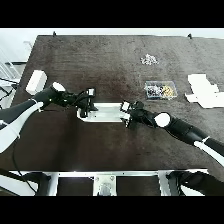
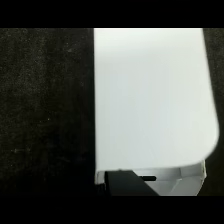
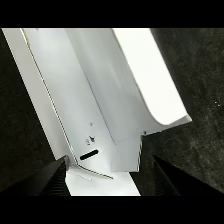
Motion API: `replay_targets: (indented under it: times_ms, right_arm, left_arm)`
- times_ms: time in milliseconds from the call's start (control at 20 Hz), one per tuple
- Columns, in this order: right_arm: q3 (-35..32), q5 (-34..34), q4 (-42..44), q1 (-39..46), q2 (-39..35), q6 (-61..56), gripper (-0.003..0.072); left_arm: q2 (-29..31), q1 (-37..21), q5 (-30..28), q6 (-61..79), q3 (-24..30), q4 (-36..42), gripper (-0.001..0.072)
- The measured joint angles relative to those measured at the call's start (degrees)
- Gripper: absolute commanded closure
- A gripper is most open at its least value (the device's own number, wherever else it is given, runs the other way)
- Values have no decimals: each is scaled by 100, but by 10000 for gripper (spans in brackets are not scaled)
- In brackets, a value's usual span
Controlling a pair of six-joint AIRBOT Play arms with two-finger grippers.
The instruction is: Fold the box and place the chain.
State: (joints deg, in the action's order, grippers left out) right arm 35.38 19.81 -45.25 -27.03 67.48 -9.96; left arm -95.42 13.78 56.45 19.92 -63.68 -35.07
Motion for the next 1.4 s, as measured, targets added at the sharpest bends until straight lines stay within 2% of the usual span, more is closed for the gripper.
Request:
replay_targets:
  times_ms: [450, 1400]
  right_arm:
    - [638, 1115, 15, 313, 540, 417, 66]
    - [881, 1502, 376, 660, 785, 608, 65]
  left_arm:
    - [0, 0, 2, 0, 0, 11, 688]
    - [-2, 0, 11, 0, 0, 37, 689]
